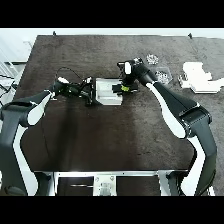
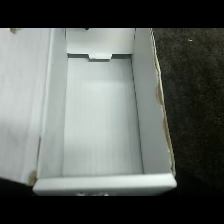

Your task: Fold the box and place the chain.

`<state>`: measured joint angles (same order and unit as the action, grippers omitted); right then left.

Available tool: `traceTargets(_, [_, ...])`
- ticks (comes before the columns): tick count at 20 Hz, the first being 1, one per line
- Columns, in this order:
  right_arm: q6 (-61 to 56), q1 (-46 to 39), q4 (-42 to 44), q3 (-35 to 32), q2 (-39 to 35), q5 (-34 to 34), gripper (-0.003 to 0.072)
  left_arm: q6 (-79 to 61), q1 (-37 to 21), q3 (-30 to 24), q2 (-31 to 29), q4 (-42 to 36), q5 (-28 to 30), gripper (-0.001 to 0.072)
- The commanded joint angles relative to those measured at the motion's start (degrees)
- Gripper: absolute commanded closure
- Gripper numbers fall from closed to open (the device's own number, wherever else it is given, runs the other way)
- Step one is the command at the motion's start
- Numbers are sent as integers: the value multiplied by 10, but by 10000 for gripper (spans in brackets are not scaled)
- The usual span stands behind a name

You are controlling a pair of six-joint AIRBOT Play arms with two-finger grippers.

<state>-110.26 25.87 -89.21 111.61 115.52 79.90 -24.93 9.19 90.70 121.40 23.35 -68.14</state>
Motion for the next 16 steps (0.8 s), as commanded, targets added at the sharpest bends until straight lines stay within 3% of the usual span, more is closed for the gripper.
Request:
traceTargets(1, [-38,5,-9,5,3,14,259,0,-1,0,0,0,0,281])
traceTargets(7, [-58,26,-11,5,23,-6,292,0,-1,0,0,0,0,281])
traceTargets(11, [-78,27,-19,5,31,-6,423,0,-1,0,0,0,0,281])
traceTargets(16, [-81,27,-30,5,31,-5,498,0,-1,0,0,0,0,281])
